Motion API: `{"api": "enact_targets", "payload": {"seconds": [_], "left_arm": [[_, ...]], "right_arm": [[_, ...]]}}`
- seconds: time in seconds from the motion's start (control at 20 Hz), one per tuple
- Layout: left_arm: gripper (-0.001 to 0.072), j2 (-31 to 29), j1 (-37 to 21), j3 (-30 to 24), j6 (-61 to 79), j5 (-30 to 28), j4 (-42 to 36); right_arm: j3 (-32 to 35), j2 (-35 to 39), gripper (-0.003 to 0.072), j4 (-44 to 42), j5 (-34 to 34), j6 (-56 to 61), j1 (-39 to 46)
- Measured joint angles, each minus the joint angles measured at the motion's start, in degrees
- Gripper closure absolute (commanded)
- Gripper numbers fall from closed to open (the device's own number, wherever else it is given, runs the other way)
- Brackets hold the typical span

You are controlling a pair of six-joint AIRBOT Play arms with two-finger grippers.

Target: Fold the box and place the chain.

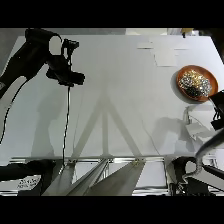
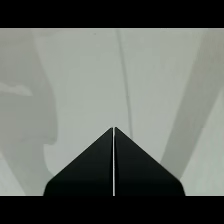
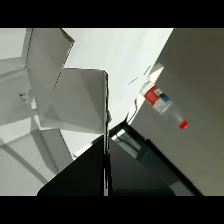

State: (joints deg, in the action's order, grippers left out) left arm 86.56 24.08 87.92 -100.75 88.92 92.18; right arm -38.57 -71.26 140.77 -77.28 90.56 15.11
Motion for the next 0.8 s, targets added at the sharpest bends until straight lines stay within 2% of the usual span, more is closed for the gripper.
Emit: {"api": "enact_targets", "payload": {"seconds": [0.15,0.4,0.5,0.65,0.8], "left_arm": [[0.0699,0.0,0.0,0.0,0.0,0.0,0.0],[0.0699,0.0,0.0,0.0,0.0,0.0,0.0],[0.0699,0.0,0.0,0.0,0.0,0.0,0.0],[0.0699,0.0,0.0,0.0,0.0,-0.4,0.0],[0.0699,0.0,0.0,0.0,0.0,-2.0,0.0]], "right_arm": [[0.0,5.7,0.0672,-8.3,-0.5,0.7,-8.6],[0.1,16.3,0.0672,-36.9,5.7,4.2,-19.8],[0.3,19.3,0.0672,-44.5,8.6,6.0,-25.2],[1.8,21.7,0.0672,-50.2,13.0,10.5,-34.7],[3.4,22.7,0.0672,-51.7,17.4,16.3,-43.5]]}}
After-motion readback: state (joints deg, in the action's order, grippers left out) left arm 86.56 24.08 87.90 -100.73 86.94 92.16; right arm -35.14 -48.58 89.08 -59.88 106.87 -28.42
